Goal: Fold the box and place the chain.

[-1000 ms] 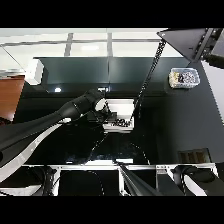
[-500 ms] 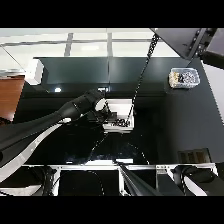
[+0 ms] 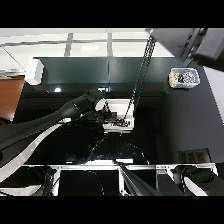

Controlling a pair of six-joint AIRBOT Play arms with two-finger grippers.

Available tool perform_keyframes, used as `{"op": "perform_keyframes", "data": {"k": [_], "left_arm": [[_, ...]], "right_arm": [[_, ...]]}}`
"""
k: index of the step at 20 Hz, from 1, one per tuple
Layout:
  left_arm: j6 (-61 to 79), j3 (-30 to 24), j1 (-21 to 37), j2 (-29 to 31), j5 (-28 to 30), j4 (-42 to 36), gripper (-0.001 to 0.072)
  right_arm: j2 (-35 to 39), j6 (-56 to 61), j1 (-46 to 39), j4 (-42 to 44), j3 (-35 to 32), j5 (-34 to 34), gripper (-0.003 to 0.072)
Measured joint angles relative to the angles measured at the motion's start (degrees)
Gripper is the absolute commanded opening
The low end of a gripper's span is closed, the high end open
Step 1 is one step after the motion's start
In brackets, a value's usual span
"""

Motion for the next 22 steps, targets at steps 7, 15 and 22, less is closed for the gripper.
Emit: {"op": "perform_keyframes", "data": {"k": [7,15,22], "left_arm": [[0.0,0.0,0.0,0.0,-0.1,0.0,0.0028],[0.0,0.0,0.0,0.0,-0.1,0.0,0.0028],[0.0,0.0,0.0,0.0,-0.2,0.0,0.0028]], "right_arm": [[-0.8,1.4,2.7,-3.4,0.0,-2.0,0.0016],[-0.9,1.6,3.5,-3.1,4.1,-3.0,0.0016],[-1.0,1.6,4.3,-2.8,4.5,-2.8,0.0016]]}}
